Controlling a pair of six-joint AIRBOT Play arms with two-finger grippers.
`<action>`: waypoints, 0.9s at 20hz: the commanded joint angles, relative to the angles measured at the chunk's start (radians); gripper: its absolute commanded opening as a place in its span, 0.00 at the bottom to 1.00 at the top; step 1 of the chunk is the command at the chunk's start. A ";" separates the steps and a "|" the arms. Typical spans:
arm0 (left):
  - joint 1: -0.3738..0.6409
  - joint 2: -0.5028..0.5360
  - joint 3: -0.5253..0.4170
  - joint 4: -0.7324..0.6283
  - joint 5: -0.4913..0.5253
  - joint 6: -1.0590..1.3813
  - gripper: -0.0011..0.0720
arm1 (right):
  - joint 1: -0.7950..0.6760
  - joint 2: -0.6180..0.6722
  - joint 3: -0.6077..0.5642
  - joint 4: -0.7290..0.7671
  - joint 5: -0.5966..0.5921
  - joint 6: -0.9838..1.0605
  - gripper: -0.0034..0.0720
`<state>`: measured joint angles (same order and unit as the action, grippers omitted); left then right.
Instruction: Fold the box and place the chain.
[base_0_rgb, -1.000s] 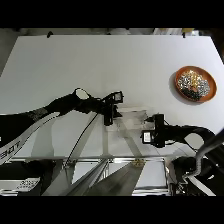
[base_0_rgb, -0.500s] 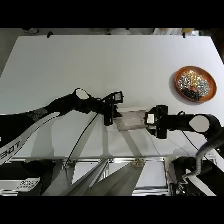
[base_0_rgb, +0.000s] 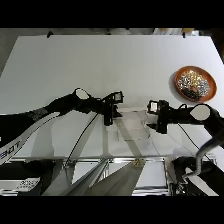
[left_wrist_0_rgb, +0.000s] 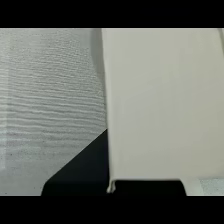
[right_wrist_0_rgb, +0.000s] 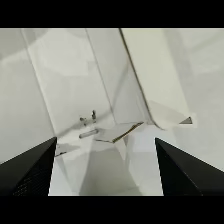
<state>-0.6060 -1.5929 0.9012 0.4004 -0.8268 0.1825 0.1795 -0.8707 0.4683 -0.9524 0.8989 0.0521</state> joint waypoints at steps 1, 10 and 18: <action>0.000 0.000 0.000 0.000 0.000 0.000 0.03 | 0.029 0.079 -0.007 -0.092 0.058 0.064 0.90; 0.000 0.000 0.000 0.000 0.000 0.000 0.03 | 0.181 0.374 -0.264 -0.167 -0.010 0.127 0.98; 0.000 0.000 0.000 0.000 0.000 0.000 0.03 | 0.262 0.330 -0.307 -0.178 -0.206 0.127 0.98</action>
